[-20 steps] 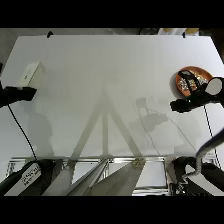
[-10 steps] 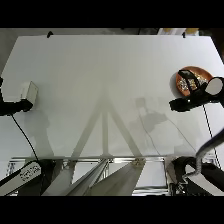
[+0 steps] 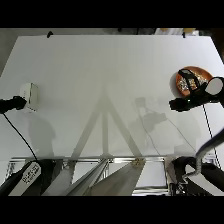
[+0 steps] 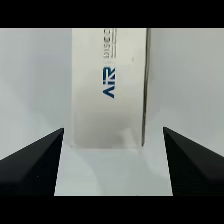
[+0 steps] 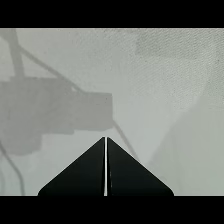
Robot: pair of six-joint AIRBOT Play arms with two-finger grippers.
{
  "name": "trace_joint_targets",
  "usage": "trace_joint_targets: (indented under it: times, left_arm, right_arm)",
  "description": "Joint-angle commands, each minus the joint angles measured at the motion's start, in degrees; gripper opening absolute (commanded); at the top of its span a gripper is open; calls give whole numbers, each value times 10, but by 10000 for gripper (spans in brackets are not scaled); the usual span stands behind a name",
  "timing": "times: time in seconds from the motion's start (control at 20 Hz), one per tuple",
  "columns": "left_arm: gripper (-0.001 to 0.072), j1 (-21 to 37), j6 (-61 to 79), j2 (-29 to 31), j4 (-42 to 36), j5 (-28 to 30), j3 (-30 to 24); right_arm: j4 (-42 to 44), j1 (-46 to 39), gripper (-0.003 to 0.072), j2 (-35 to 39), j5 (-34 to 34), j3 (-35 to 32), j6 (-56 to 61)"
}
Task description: Fold the box and place the chain.
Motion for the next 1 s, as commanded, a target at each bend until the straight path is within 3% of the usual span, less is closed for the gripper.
trace_joint_targets:
  times: [0.0,0.15,0.45,0.95]
  left_arm:
    - [693,-10,-2,104,-13,-6,0]
    - [691,-54,-18,157,-13,-59,0]
    - [689,-117,-42,160,-12,-143,0]
    - [689,-117,-78,160,-14,-134,0]
  right_arm:
    - [0,0,18,0,0,0,0]
    - [0,0,18,0,0,0,0]
    - [0,0,18,0,0,0,0]
    - [0,0,18,0,0,0,0]
